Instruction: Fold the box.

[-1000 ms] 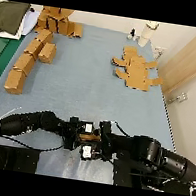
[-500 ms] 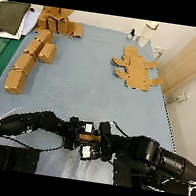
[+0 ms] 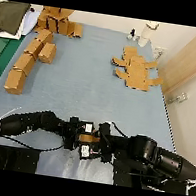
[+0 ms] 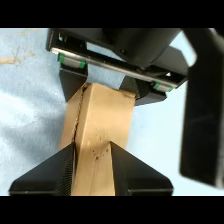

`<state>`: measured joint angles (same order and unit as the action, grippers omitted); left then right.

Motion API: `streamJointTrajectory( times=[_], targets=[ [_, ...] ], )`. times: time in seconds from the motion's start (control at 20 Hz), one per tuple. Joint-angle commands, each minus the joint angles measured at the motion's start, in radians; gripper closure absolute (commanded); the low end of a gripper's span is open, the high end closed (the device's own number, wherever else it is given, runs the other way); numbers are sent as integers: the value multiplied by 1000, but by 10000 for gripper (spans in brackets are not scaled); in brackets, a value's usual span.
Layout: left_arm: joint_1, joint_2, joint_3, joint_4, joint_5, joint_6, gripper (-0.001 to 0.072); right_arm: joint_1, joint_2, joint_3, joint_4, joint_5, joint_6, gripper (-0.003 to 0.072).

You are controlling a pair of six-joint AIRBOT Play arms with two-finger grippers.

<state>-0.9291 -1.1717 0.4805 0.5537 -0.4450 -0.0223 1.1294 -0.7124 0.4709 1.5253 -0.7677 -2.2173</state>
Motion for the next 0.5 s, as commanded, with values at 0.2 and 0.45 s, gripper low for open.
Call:
streamJointTrajectory(
  times=[0.2,0.45],
  targets=[
    [0,0,0,0,0,0,185,1,37,5,-37,-29,1,352],
    [0,0,0,0,0,0,186,1,114,8,-21,-48,5,351]
  ],
)
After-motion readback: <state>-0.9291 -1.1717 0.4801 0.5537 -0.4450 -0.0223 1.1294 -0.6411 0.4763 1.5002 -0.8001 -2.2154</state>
